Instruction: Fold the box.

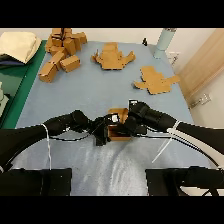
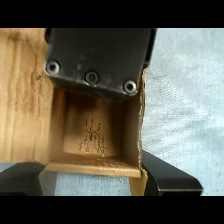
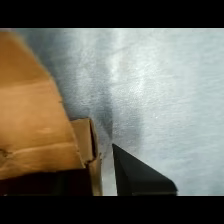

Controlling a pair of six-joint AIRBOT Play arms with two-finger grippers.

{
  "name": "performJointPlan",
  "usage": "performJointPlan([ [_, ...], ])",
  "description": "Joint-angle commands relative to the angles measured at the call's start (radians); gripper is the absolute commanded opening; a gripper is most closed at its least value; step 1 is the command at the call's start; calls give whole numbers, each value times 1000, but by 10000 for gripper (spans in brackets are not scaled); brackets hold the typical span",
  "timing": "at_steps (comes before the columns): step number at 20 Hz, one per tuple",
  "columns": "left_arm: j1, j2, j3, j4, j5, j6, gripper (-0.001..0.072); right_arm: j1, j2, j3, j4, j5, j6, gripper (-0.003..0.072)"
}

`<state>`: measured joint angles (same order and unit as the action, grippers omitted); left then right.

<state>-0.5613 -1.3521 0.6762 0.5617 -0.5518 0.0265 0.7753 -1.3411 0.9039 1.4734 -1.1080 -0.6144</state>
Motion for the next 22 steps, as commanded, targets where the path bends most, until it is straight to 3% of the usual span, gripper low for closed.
performJointPlan([
  [1,1,0,0,1,0,2,530,0,16,1,10,-1,-7,393],
  [11,1,0,0,1,0,2,530,-3,163,69,-6,-122,-6,391],
  [13,1,0,0,1,0,2,530,-18,173,84,-37,-190,-14,358],
  [16,1,0,0,1,1,2,530,-43,183,98,-46,-200,-63,347],
  [18,1,0,0,1,1,2,530,-77,183,103,-62,-204,-104,194],
  [20,1,0,0,1,1,2,530,-140,179,103,-92,-208,-154,81],
  [21,1,0,0,1,1,2,530,-186,171,103,-110,-208,-185,73],
  [22,1,0,0,1,0,2,530,-246,156,103,-113,-189,-236,2],
])
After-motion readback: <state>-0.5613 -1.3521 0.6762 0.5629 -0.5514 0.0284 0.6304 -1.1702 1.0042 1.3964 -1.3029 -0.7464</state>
